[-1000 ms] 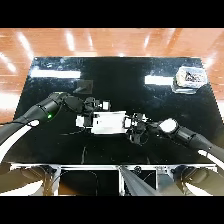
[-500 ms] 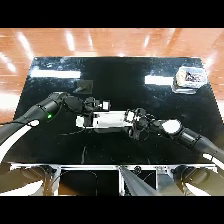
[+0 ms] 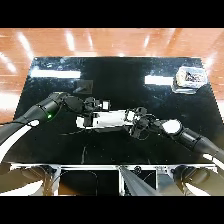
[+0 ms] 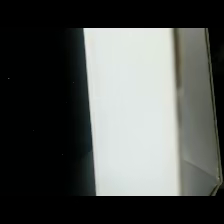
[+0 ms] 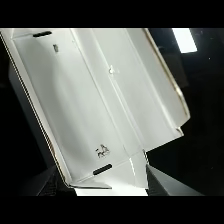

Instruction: Fold the box and place the chain.

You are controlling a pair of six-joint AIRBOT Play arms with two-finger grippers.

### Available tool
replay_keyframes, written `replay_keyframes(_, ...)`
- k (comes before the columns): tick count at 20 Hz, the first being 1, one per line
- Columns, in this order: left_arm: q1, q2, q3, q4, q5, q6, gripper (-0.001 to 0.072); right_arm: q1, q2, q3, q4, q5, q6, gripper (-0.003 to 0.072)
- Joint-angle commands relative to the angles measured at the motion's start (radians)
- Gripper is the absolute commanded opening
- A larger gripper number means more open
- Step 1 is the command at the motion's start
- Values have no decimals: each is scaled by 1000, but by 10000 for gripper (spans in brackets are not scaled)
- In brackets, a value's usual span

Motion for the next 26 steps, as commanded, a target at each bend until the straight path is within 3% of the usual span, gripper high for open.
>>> replay_keyframes(1,0,0,1,0,0,0,19,0,11,1,-1,-3,-6,611)
replay_keyframes(13,0,0,1,0,0,0,19,-6,-13,6,32,-4,-127,611)
replay_keyframes(16,0,0,1,0,1,0,20,-63,-65,42,172,127,-248,612)
replay_keyframes(17,0,0,1,0,1,0,19,-97,-86,59,217,201,-297,630)
replay_keyframes(18,0,0,1,0,1,0,20,-137,-108,77,245,281,-320,716)
replay_keyframes(20,0,0,1,0,6,0,19,-208,-156,107,245,397,-329,716)
replay_keyframes(26,0,0,1,0,7,0,19,-159,-210,114,163,411,-281,716)
